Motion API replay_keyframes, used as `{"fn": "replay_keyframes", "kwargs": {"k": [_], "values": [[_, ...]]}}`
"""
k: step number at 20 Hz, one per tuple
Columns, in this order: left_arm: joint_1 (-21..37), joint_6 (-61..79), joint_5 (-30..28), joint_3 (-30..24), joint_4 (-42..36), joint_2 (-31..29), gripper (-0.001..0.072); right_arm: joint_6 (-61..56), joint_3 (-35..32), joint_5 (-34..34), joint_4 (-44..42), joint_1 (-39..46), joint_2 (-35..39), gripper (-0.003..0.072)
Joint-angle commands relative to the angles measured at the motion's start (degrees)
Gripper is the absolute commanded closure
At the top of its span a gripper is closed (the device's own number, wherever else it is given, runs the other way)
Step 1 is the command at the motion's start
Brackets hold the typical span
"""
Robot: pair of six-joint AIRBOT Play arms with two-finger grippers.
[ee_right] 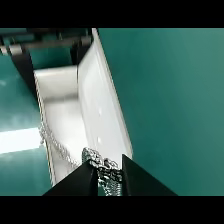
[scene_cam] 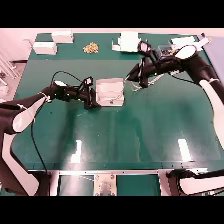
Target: Fold the box and place the chain.
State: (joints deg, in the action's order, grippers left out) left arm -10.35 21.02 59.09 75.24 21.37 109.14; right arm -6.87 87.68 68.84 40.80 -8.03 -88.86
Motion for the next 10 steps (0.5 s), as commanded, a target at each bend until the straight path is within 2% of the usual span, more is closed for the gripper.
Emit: {"fn": "replay_keyframes", "kwargs": {"k": [1,5,10], "values": [[0.0,0.0,0.0,0.0,0.0,0.0,0.0176,-1.1,0.1,-0.5,-5.8,-1.0,5.0,0.068],[0.0,0.0,0.0,0.0,0.0,0.0,0.0176,0.3,0.1,-7.8,-7.4,-3.3,7.4,0.068],[0.0,0.0,0.0,0.0,0.0,0.0,0.0176,1.2,3.5,-13.1,-7.8,-5.0,7.4,0.0681]]}}
